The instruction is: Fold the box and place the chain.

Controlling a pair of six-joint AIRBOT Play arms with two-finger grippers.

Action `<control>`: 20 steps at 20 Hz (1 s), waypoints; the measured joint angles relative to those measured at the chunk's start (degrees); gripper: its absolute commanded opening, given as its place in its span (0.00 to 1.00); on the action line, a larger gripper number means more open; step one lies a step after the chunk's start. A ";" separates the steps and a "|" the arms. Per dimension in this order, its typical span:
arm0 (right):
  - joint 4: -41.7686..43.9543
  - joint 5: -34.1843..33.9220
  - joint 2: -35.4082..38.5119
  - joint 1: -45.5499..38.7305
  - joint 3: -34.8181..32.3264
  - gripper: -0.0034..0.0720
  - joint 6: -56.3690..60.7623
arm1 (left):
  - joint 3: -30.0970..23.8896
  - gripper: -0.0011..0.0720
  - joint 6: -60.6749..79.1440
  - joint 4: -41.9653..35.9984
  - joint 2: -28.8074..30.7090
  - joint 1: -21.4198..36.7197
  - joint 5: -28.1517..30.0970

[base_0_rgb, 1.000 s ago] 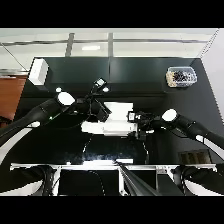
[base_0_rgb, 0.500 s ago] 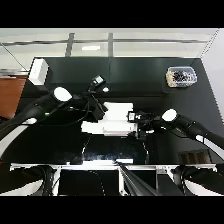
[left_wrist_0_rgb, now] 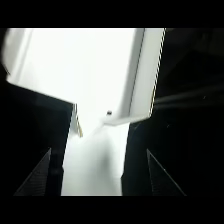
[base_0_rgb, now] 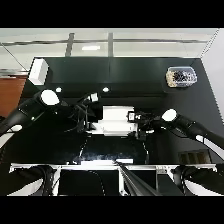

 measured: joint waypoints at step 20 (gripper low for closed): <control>-0.11 0.02 0.00 0.00 0.00 0.29 0.00 | -2.62 0.24 9.88 -5.05 -6.12 -5.55 8.98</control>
